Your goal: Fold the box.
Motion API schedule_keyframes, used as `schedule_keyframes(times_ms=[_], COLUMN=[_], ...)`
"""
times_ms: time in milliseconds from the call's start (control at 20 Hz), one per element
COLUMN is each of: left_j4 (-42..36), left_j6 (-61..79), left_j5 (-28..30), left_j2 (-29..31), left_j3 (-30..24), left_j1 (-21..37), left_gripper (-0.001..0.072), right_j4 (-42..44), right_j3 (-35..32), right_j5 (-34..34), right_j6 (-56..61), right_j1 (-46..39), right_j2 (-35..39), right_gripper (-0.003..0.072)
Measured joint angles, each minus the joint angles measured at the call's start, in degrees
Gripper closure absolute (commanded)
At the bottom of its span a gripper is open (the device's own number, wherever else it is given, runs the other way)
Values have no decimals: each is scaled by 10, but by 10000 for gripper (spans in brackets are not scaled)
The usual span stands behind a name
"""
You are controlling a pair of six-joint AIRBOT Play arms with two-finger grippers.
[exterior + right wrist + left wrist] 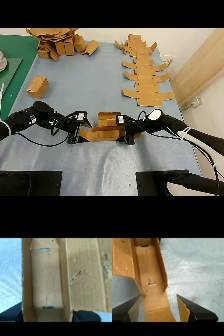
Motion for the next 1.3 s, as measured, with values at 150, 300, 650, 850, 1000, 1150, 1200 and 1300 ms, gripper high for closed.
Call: schedule_keyframes(times_ms=[150,300,650,850,1000,1150,1200,1300], left_j4=[-6,-12,-22,-18,-8,11,15,23], left_j6=[-21,-33,-62,-90,-107,-131,-136,-142], left_j5=[37,52,87,104,111,113,114,115], left_j2=[0,0,0,0,0,0,0,1], left_j3=[0,0,0,0,0,0,0,0], left_j1=[-19,-31,-56,-68,-72,-73,-74,-77], left_gripper=[18,17,76,78,121,274,274,315], right_j4=[0,0,0,0,0,0,0,0], right_j3=[0,0,0,0,0,0,0,0], right_j5=[0,0,0,0,0,0,0,0], right_j6=[0,0,0,0,0,0,0,0], right_j1=[0,0,0,0,0,0,0,0], right_j2=[0,0,0,0,0,0,0,0], right_gripper=[92,92,92,92,92,92,92,92])
